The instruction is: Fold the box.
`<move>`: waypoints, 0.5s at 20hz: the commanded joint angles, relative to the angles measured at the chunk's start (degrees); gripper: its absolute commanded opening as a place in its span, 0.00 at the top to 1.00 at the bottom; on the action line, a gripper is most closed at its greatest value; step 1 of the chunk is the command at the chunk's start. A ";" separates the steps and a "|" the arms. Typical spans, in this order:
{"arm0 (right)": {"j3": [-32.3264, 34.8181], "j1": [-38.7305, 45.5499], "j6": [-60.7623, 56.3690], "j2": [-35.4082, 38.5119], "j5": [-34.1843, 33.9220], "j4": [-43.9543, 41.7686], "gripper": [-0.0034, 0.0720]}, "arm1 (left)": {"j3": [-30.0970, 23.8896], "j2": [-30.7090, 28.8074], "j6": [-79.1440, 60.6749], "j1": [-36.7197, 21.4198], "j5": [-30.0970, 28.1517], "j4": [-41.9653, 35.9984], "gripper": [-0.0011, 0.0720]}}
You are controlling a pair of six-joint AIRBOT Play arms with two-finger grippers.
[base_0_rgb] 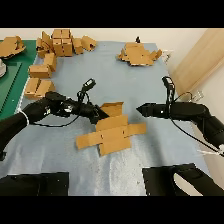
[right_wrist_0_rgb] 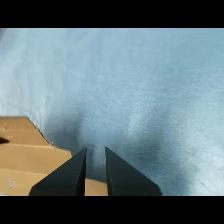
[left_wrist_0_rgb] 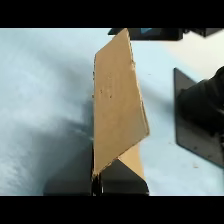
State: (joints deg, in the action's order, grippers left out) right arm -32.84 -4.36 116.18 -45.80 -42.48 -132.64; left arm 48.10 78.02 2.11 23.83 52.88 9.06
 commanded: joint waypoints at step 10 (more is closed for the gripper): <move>-1.46 1.09 -10.32 0.13 0.04 -0.70 0.71 | -9.64 -7.56 -37.70 3.34 -4.35 -9.92 0.97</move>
State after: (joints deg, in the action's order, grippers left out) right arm -34.24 -3.29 107.74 -45.69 -42.52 -133.25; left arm 42.39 72.10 -28.08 27.05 48.05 0.64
